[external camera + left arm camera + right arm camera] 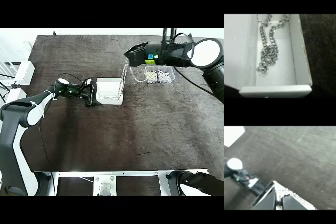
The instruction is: Fold the box and place the chain.
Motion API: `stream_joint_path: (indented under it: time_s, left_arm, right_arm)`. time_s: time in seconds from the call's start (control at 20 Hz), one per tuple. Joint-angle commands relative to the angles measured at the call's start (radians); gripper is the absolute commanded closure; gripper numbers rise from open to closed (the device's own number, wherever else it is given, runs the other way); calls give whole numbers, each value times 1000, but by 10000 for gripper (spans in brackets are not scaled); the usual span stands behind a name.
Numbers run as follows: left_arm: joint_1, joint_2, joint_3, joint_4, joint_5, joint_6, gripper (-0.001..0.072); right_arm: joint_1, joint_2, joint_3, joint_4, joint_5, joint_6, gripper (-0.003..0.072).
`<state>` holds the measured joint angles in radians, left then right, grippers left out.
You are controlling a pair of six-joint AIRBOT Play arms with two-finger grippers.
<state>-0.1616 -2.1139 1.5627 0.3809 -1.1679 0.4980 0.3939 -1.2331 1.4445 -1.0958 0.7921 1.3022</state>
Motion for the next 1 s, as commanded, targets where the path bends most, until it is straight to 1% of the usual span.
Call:
stream_joint_path:
  time_s: [0.0, 0.15, 0.5, 0.65, 0.8, 0.85, 0.9, 0.95]
  left_arm:
    - [0, 1, 1, 0, 0, 0, 359]
    - [0, 1, 1, 0, 0, 0, 358]
    - [0, 1, 1, 0, 0, 0, 358]
    - [0, 1, 1, 0, 0, 0, 358]
    - [0, 1, 1, 0, 0, 0, 359]
    - [0, 1, 1, 0, 0, 0, 358]
    - [0, 1, 1, 0, 1, 0, 359]
    - [0, 1, 1, 0, 0, 0, 359]
  right_arm:
    - [65, -10, -22, -1, -47, 6, 676]
    - [95, -50, -61, 3, -131, 25, 676]
    - [119, -212, -108, 14, -150, 90, 676]
    - [140, -320, -119, 14, -230, 90, 676]
    - [138, -416, -132, 13, -235, 89, 671]
    - [130, -422, -132, 10, -236, 89, 518]
    - [117, -419, -129, 10, -246, 88, 335]
    - [99, -408, -129, 9, -262, 85, 334]
